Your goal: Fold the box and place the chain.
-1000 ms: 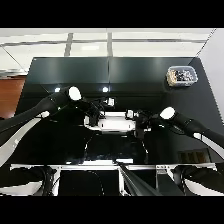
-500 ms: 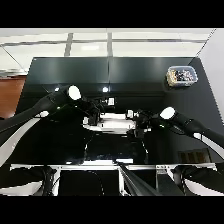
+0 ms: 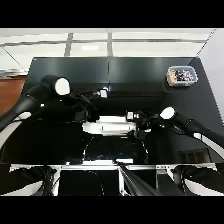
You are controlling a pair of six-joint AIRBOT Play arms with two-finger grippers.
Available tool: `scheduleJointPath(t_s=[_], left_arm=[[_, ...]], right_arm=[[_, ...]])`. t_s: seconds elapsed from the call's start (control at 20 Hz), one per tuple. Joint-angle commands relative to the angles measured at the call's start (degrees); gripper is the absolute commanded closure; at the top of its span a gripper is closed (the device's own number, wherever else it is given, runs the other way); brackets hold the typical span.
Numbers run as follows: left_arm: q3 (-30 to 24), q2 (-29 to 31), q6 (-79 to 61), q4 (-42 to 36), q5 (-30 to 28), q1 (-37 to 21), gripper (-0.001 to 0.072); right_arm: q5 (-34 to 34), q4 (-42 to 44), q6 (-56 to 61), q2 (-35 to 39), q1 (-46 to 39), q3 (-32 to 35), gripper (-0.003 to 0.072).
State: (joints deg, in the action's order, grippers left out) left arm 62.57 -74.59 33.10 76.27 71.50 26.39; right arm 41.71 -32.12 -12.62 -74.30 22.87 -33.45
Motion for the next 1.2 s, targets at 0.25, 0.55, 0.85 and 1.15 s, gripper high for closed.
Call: scheduleJointPath(t_s=[0.25,0.55,0.85,1.15], left_arm=[[-13.5,11.1,6.8,-30.1,5.1,-7.3,0.0684],[-25.8,12.2,-3.6,-49.3,-16.9,-3.5,0.0682],[-20.5,4.4,-4.2,-48.2,-32.4,-0.2,0.0682],[-14.9,-5.8,1.0,-39.6,-28.5,-0.2,0.0682]], right_arm=[[0.2,-0.1,-0.1,0.0,0.0,0.0,0.0510],[0.3,-0.1,-0.1,0.0,0.0,0.0,0.0680],[0.2,0.0,-0.1,0.0,0.0,0.0,0.0680],[0.2,0.0,-0.1,0.0,0.0,0.0,0.0680]])
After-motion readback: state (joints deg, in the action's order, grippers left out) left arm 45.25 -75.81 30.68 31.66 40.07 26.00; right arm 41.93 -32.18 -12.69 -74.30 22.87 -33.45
